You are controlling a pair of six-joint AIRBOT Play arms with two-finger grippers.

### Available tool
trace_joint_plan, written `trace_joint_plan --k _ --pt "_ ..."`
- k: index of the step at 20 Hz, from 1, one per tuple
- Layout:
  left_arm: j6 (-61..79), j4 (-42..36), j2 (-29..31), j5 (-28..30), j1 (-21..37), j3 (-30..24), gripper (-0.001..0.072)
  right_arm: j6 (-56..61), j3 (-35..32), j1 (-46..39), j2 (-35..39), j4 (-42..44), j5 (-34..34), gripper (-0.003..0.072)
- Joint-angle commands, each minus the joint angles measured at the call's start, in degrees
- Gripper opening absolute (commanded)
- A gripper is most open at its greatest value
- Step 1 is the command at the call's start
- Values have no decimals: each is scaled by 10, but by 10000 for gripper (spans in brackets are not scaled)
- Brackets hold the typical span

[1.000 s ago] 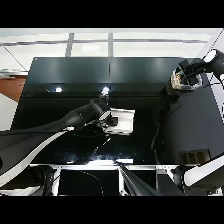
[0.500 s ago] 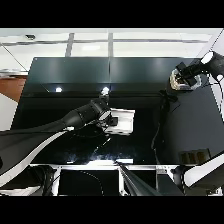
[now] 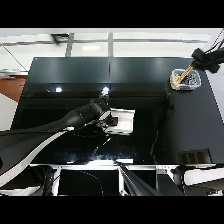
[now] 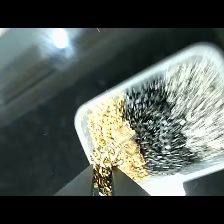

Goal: Fold the box and place the chain.

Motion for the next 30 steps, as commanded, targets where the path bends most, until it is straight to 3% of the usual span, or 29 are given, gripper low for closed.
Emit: trace_joint_plan --k 1,8,12,14,20,24,30 --pt "0 0 0 0 0 0 28 -88 1 -8 92 20 2 33" --pt "0 0 0 0 0 0 28 -167 20 -8 250 126 -7 33" --pt "0 0 0 0 0 0 27 -196 79 -8 294 164 72 33" --pt "0 0 0 1 0 0 27 -213 78 -3 319 170 156 33" --pt "0 0 0 2 0 0 28 -238 46 104 368 170 251 33" --pt "0 0 0 2 0 0 28 -257 -11 190 369 170 314 33" --pt "0 0 0 2 0 0 28 -257 -86 293 369 185 312 33"
